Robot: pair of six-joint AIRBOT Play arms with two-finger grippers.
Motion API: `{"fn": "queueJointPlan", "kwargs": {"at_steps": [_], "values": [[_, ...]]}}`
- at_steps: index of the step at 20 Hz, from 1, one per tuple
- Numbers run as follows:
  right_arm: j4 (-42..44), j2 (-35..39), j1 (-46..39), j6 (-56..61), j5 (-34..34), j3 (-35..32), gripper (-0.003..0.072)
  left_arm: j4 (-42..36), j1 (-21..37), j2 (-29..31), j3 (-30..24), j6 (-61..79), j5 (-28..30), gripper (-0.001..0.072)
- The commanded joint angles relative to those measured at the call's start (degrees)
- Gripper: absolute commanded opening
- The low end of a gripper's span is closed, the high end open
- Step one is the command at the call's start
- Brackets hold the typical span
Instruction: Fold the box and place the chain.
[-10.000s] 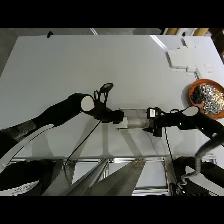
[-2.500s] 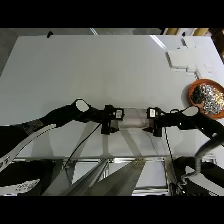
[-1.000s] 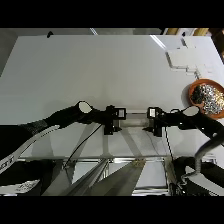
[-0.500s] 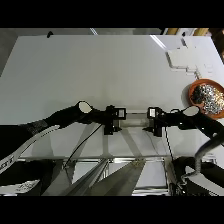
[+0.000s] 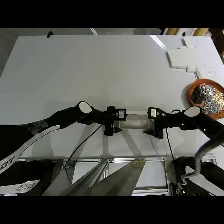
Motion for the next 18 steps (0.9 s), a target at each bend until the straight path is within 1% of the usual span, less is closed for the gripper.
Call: {"fn": "queueJointPlan", "kwargs": {"at_steps": [1,3,4,9,10,11,12,14,15,16,17,18], "values": [[-12.39,6.45,-0.04,10.49,0.98,0.00,0.0686,0.00,0.04,0.02,0.00,-0.11,0.11,0.0218],[-18.80,11.87,-0.02,15.34,2.29,0.00,0.0683,0.00,0.04,0.02,0.00,-0.11,0.09,0.0218],[-20.17,14.36,-0.02,18.69,2.21,0.00,0.0681,0.02,0.04,0.02,0.00,-0.11,0.11,0.0218],[-20.00,25.68,-0.02,32.15,3.61,0.00,0.0661,0.00,0.04,0.02,0.00,-0.11,0.11,0.0218],[-19.71,27.67,-0.02,33.22,4.24,0.00,0.0632,0.00,0.04,0.02,0.00,-0.11,0.11,0.0218],[-18.40,29.64,-0.02,35.39,4.39,0.00,0.0630,0.00,0.04,0.02,0.00,-0.11,0.11,0.0218],[-15.89,30.86,-0.02,37.20,4.07,0.00,0.0609,0.00,0.04,0.02,0.00,-0.11,0.09,0.0218],[-5.60,31.39,0.46,37.29,4.17,-0.02,0.0373,0.00,0.04,0.02,0.00,-0.11,0.11,0.0218],[-0.20,31.01,1.73,35.43,4.15,-0.02,0.0221,0.00,0.04,0.02,0.00,-0.11,0.11,0.0218],[2.91,30.42,3.13,32.09,3.85,-0.02,0.0076,0.00,0.04,0.02,0.00,-0.11,0.11,0.0218],[4.35,29.31,4.83,29.49,2.29,-0.02,0.0020,0.00,0.04,0.02,0.00,-0.11,0.11,0.0218],[4.70,27.71,6.34,29.09,-0.37,-0.02,0.0020,0.00,0.04,0.02,0.00,-0.09,0.09,0.0218]]}}
